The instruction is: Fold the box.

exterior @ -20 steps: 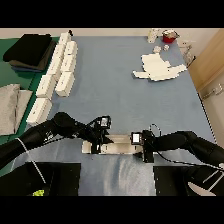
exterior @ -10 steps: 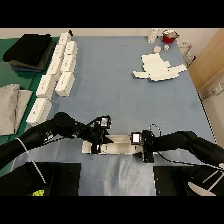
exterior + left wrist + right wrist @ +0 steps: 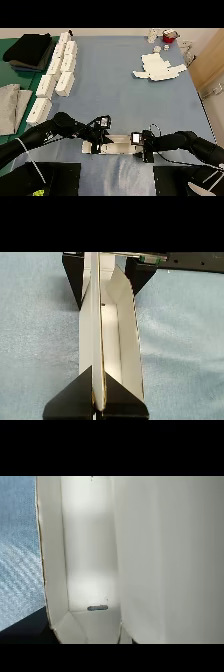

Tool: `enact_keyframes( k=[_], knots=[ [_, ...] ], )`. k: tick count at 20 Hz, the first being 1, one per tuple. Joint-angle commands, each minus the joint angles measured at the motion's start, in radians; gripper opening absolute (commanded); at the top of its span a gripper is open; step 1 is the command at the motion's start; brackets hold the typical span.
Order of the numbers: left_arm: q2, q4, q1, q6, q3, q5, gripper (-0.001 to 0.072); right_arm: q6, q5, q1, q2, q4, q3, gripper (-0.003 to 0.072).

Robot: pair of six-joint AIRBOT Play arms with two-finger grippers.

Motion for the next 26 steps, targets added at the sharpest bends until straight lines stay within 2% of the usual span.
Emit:
enact_keyframes(
  k=[1,9,10,11,15,18,20,22,24,26],
  knots=[
    [0.0,-0.006,0.0,-0.001,0.0,0.003,0.0012,0.0,0.0,0.001,0.0,0.0,0.0,0.0434],
    [0.001,-0.006,0.0,0.0,0.0,0.03,0.0014,0.0,0.0,0.001,0.0,0.0,0.0,0.0435],
    [0.001,-0.006,0.0,-0.001,0.0,0.03,0.0103,0.0,0.0,0.001,-0.001,0.0,0.0,0.0435],
    [0.001,-0.006,0.0,-0.003,0.0,0.029,0.0285,0.0,0.0,0.001,0.0,0.0,0.0,0.0435],
    [0.013,0.022,0.007,-0.085,0.008,0.027,0.0301,0.0,0.0,0.001,0.0,0.0,0.0,0.0435],
    [0.104,0.225,0.06,-0.383,0.008,-0.015,0.0301,-0.001,0.0,0.001,0.0,0.0,0.0,0.0435],
    [0.199,0.394,0.11,-0.568,0.008,-0.116,0.0301,-0.001,0.0,0.001,0.0,-0.001,0.0,0.0434],
    [0.291,0.47,0.147,-0.742,0.008,-0.222,0.029,0.0,0.0,0.001,0.0,-0.001,0.0,0.0435],
    [0.348,0.472,0.15,-0.849,0.008,-0.293,0.0016,0.0,0.0,0.001,0.0,-0.001,0.0,0.0435],
    [0.359,0.405,0.14,-0.912,0.007,-0.368,0.0011,-0.001,0.0,0.001,0.0,-0.002,0.0,0.0434]
  ],
)
